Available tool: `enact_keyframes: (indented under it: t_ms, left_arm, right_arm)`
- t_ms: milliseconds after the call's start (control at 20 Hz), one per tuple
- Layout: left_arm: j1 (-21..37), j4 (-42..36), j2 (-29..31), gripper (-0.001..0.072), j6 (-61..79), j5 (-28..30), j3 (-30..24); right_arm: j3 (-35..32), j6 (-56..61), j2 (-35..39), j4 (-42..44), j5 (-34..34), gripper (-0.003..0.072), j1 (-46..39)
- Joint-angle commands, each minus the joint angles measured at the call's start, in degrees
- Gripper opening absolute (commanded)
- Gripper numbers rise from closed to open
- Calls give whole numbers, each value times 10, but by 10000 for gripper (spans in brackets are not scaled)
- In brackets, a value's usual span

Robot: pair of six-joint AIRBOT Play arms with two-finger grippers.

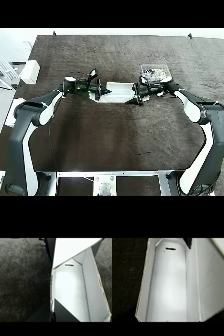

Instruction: Fold the box and place the chain.

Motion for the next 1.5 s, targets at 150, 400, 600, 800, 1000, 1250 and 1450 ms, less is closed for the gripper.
enact_keyframes:
  t_ms: [150,400,600,800,1000,1250,1450]
  left_arm:
    - [1,-28,0,365,0,-9,2]
    - [2,-30,4,366,0,-31,2]
    - [28,-29,23,366,-2,-91,2]
    - [66,-45,53,365,-14,-190,2]
    - [94,-44,93,20,-17,-265,2]
    - [76,15,169,14,-75,-267,-11]
    - [40,56,253,14,-46,-169,-108]
  right_arm:
    - [0,0,0,0,0,583,0]
    - [0,0,0,0,0,582,0]
    - [0,0,0,0,0,583,0]
    - [0,0,0,0,0,582,0]
    - [0,0,0,0,-1,583,0]
    - [0,0,0,0,0,582,0]
    - [0,0,0,0,0,583,0]
